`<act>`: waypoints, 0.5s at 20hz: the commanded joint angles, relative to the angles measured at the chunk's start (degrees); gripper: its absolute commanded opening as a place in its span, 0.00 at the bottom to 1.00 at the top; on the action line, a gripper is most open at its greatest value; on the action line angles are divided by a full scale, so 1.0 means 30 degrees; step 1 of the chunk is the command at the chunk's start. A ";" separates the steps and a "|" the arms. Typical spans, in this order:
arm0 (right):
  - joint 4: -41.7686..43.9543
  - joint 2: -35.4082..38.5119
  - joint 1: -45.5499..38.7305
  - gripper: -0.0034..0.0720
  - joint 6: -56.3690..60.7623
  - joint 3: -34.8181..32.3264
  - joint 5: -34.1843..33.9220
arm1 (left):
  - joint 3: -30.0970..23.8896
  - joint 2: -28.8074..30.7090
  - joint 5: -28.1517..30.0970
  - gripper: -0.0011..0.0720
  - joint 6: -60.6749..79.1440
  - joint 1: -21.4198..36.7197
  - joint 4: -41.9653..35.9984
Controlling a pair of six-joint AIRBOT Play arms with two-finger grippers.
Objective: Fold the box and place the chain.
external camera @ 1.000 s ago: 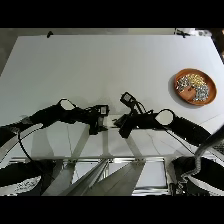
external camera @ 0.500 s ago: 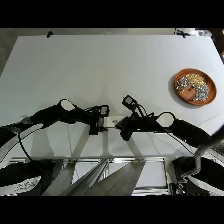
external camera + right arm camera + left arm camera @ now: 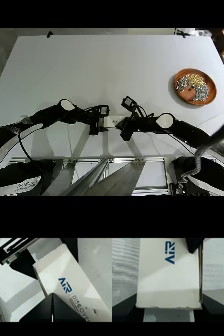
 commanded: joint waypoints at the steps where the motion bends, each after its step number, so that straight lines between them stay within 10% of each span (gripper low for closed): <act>1: 0.0328 0.1377 -0.0015 0.06 -0.0342 0.0087 -0.1370 | 0.0007 0.0015 0.0029 0.47 0.0124 0.0015 0.0087; 10: -0.4364 0.6564 -0.0015 0.06 0.5595 0.0831 -0.0357 | 0.0007 0.0015 0.0022 0.47 0.0124 0.0015 0.0087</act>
